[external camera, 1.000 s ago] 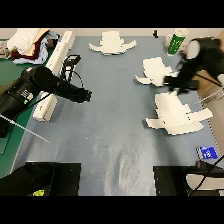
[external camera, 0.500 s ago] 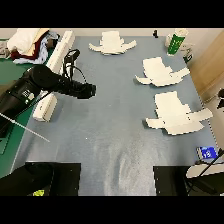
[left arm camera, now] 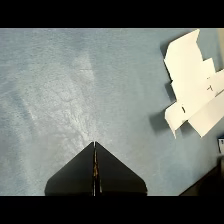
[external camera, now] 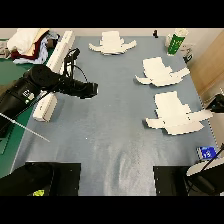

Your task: Fold the box.

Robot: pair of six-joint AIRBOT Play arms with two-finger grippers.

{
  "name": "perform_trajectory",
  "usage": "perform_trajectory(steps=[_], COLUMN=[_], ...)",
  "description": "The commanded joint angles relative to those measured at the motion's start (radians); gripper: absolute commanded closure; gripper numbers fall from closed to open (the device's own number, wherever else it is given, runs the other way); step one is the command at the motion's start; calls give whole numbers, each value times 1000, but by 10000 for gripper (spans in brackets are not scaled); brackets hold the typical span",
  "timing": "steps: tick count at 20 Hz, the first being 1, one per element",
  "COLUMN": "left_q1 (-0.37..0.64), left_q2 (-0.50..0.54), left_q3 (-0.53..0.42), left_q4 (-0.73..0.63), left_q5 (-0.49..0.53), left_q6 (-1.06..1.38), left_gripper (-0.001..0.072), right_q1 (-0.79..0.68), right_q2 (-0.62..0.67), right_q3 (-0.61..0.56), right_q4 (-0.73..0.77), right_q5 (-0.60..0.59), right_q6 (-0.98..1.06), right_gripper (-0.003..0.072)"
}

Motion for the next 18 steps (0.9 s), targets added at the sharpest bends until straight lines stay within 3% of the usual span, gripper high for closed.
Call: perform_trajectory(steps=[1,3,4,6,8,12,18], left_q1=[0,0,0,0,0,0,23], left_q2=[0,0,0,0,0,0,3], left_q3=[0,0,0,0,0,0,0], left_q4=[-9,-9,-9,-9,-9,-9,-10], left_q5=[0,-1,-2,0,16,6,-180], left_q6=[3,3,3,4,3,10,46], left_gripper=[694,694,694,694,694,694,695], right_q1=[-2,-2,-2,2,17,102,352], right_q2=[-37,-37,-37,-37,-25,111,499], right_q3=[10,11,10,3,-35,-223,-642], right_q4=[54,106,124,152,222,313,351], right_q5=[70,126,148,193,195,84,-135], right_q6=[-32,-32,-26,9,58,91,212], right_gripper=[411,537,550,685,687,688,688])
